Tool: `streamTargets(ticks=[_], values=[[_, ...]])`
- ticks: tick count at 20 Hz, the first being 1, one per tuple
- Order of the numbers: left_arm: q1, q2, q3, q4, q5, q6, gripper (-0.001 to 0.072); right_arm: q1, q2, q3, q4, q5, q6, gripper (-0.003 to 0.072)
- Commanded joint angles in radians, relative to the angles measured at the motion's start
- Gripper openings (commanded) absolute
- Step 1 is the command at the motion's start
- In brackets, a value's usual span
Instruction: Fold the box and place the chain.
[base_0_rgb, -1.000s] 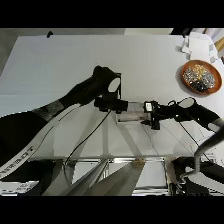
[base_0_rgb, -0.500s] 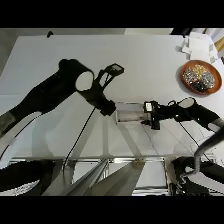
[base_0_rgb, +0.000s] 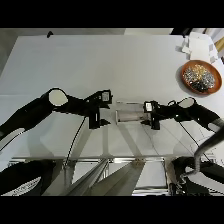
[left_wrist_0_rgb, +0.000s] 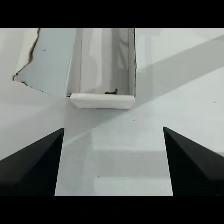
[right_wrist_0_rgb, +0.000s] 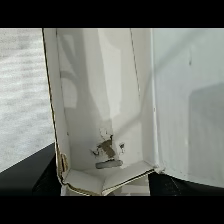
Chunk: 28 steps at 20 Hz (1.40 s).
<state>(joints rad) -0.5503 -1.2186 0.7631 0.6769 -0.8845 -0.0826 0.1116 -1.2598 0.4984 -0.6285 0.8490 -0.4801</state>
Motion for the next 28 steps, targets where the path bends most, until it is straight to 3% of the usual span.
streamTargets(ticks=[1,6,11,21,28], values=[[0.038,-0.092,-0.045,-0.147,0.021,0.250,0.0699,0.000,0.001,0.000,0.000,0.001,0.000,0.0406],[0.023,-0.225,-0.044,-0.222,0.069,0.360,0.0701,0.000,0.001,0.000,0.000,0.000,0.000,0.0406],[-0.020,-0.238,-0.044,-0.366,0.167,0.496,0.0700,0.000,0.001,0.000,0.000,0.000,0.000,0.0406],[-0.032,-0.304,-0.044,-0.422,0.155,0.507,0.0700,0.000,0.001,0.000,0.000,0.000,0.000,0.0406],[-0.056,-0.309,-0.044,-0.567,0.154,0.642,0.0700,0.000,0.001,0.000,0.000,0.000,0.000,0.0406]])
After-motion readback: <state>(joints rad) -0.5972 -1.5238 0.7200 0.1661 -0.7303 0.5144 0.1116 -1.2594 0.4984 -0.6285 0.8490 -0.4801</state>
